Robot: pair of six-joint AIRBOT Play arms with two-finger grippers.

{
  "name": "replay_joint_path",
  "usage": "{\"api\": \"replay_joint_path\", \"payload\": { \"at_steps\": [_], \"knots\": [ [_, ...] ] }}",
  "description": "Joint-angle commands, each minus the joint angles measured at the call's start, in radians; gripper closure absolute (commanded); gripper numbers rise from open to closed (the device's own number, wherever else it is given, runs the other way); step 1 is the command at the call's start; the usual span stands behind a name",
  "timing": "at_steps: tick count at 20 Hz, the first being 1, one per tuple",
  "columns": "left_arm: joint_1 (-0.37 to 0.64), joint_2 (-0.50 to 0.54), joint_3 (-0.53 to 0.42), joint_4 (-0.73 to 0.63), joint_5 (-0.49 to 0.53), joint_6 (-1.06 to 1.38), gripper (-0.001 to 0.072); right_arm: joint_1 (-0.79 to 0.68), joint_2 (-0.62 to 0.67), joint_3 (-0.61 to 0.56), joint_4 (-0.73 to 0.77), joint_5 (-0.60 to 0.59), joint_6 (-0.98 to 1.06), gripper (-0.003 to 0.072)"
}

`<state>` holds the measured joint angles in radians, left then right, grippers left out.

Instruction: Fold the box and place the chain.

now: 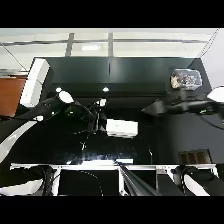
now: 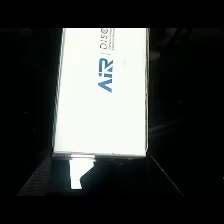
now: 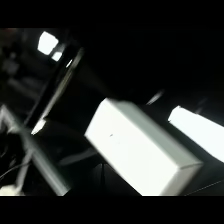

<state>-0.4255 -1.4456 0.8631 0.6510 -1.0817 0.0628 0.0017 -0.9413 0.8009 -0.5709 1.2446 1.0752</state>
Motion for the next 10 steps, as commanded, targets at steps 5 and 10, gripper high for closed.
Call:
{"api": "replay_joint_path", "payload": {
  "at_steps": [5,10],
  "knots": [
    [-0.005,0.133,0.083,0.251,-0.065,-0.221,-0.0007,-0.325,0.122,0.038,-0.250,0.024,0.046,0.0671],
    [-0.163,0.115,0.117,0.213,0.117,-0.303,0.0003,-0.332,0.122,0.038,-0.253,-0.064,0.039,0.0671]
  ]
}}
